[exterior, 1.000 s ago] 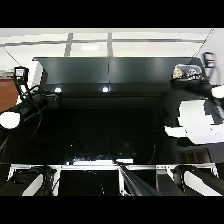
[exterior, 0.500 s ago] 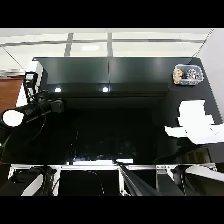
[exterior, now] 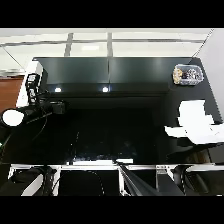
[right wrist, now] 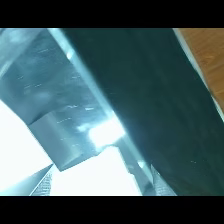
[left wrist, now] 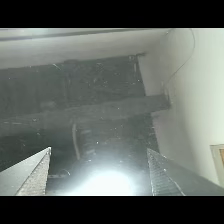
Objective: Fold the box and place the chain.
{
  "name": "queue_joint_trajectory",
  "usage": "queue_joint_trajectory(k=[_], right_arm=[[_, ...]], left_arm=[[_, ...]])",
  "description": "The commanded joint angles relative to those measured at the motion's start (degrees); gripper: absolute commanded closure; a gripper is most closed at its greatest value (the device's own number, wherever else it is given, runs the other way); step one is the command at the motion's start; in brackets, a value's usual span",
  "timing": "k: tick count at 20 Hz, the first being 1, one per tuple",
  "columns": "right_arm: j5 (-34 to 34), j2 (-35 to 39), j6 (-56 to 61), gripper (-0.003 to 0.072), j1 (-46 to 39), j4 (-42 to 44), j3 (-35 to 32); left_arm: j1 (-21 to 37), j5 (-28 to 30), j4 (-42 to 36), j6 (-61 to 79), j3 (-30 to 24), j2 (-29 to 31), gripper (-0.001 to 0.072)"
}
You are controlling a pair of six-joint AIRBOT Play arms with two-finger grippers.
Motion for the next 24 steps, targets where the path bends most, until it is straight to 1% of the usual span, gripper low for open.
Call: queue_joint_trajectory(k=[1,2,3,4,5,6,7,8,9,10,13,15,17,18,20,22,24], right_arm=[[4.28,-1.20,-3.15,0.0109,2.71,-0.33,0.83],[4.76,-1.05,-2.71,0.0180,3.23,-1.31,0.83],[4.94,-0.81,-2.29,0.0277,3.65,-2.14,0.81],[5.01,-0.55,-2.25,0.0292,4.02,-3.08,0.79],[5.44,-0.31,-2.27,0.0415,4.42,-3.78,0.79],[5.81,-0.17,-2.25,0.0453,4.74,-4.39,0.79],[6.29,0.04,-2.19,0.0453,5.03,-4.96,0.59],[6.27,0.63,-2.08,0.0510,5.29,-5.38,-0.31],[6.69,1.27,-2.10,0.0637,5.77,-6.78,-1.51],[7.04,1.86,-2.10,0.0670,6.21,-8.04,-2.75],[6.36,5.95,-2.12,0.0671,7.43,-4.22,-7.93],[5.99,9.92,-2.12,0.0671,8.81,1.25,-11.41],[3.41,15.08,-2.12,0.0670,10.69,8.59,-15.56],[0.87,18.18,-1.86,0.0670,12.11,11.54,-18.14],[-4.87,26.05,-1.42,0.0670,16.81,17.68,-26.23],[-13.27,34.62,-1.42,0.0670,22.71,23.37,-35.47],[-21.53,42.75,-2.12,0.0670,29.70,31.36,-45.16]], left_arm=[[0.00,-0.09,-0.68,0.00,0.00,-0.02,-0.0009],[0.00,-0.09,-0.66,-0.02,0.00,0.00,-0.0010],[0.00,-0.11,-0.63,0.00,0.00,-0.02,-0.0009],[0.00,-0.09,-0.63,0.00,0.00,-0.02,-0.0009],[0.00,-0.09,-0.61,0.02,0.00,-0.02,-0.0010],[0.00,-0.09,-0.61,0.00,0.00,-0.02,-0.0010],[0.00,-0.09,-0.61,0.00,0.00,-0.02,-0.0010],[0.00,-0.09,-0.61,0.00,0.00,-0.02,-0.0009],[0.00,-0.09,-0.61,0.00,0.00,-0.02,-0.0009],[0.00,-0.07,-0.61,0.00,0.00,-0.02,-0.0010],[0.00,-0.09,-0.61,0.00,0.00,-0.02,-0.0010],[0.00,-0.09,-0.61,0.00,0.00,-0.02,-0.0009],[0.00,-0.13,-0.61,0.02,0.00,-0.02,-0.0010],[0.00,-0.59,-0.61,0.00,0.00,0.00,-0.0010],[-0.02,-1.92,-0.66,0.00,-0.22,-0.02,-0.0009],[-0.26,-0.85,-0.72,0.00,-1.05,-0.02,-0.0009],[-0.87,-0.94,-2.14,0.04,-1.16,-0.66,-0.0009]])
